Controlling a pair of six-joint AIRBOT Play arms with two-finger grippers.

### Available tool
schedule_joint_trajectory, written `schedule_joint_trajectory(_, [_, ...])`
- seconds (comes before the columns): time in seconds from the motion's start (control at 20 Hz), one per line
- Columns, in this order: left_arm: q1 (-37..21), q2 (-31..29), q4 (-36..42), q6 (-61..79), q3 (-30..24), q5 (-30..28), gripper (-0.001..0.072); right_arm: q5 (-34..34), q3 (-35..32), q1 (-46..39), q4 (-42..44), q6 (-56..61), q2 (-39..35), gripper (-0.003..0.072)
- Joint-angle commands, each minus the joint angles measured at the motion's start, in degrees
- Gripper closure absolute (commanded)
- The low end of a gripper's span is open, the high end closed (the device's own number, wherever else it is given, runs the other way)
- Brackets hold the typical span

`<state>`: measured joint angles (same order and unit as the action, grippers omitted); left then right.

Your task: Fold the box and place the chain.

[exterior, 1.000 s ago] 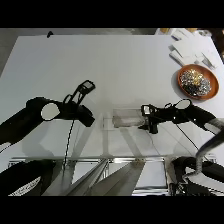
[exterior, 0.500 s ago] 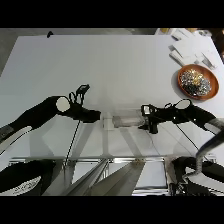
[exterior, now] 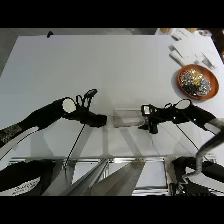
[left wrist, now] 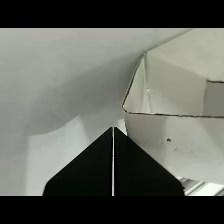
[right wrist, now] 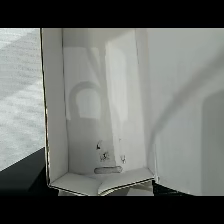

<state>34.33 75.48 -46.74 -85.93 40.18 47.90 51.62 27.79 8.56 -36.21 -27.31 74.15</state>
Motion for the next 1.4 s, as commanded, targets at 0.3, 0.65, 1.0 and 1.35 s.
schedule_joint_trajectory(0.3, [2.93, -4.57, 4.07, 0.46, 0.79, -2.64, 0.0555, 0.02, 0.04, 0.07, 0.0, 0.0, -0.04, 0.039])
schedule_joint_trajectory(0.65, [4.02, -4.59, 5.11, 0.94, 1.51, -2.71, 0.055, 0.02, 0.04, 0.07, 0.0, 0.0, -0.04, 0.039])
schedule_joint_trajectory(1.0, [6.16, -3.28, 1.51, -1.68, 3.04, -4.92, 0.041, 0.02, 0.04, 0.07, 0.0, 0.0, -0.04, 0.039])
schedule_joint_trajectory(1.35, [10.05, 0.55, -10.73, -13.7, 8.83, -2.84, 0.0361, 0.02, 0.04, 0.07, 0.0, 0.0, -0.04, 0.039])
